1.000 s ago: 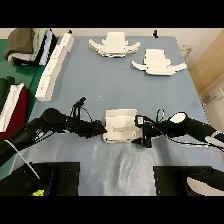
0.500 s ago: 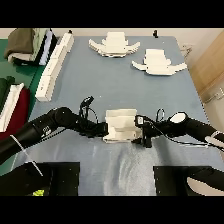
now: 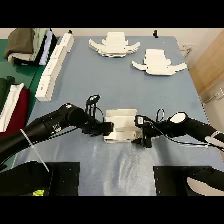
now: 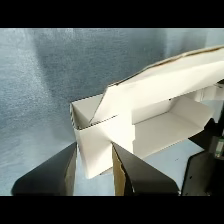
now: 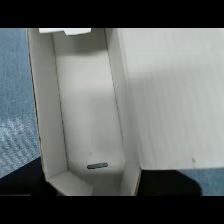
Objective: Fold the box.
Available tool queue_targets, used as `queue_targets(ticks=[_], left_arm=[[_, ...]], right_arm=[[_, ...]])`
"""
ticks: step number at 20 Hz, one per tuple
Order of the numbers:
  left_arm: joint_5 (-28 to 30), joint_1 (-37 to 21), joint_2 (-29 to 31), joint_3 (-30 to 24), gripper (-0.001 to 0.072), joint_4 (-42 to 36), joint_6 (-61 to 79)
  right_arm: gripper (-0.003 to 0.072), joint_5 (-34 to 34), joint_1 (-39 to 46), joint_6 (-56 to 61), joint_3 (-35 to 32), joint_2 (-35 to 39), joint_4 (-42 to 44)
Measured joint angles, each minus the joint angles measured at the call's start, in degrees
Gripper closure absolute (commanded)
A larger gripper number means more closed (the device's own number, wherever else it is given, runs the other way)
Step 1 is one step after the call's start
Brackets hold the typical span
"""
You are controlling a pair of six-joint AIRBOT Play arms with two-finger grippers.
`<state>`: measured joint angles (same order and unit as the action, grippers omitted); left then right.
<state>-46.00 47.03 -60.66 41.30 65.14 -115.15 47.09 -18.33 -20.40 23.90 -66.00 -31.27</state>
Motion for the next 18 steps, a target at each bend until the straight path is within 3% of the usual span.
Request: queue_targets(ticks=[9,18], left_arm=[[-7.6,4.8,-4.9,6.6,0.0363,9.0,-11.0],[-11.7,6.7,-9.0,11.8,0.0362,10.9,-16.1]], right_arm=[[0.0144,0.0,0.0,0.0,0.0,0.0,0.0],[0.0144,0.0,0.0,0.0,0.0,0.0,0.0]])
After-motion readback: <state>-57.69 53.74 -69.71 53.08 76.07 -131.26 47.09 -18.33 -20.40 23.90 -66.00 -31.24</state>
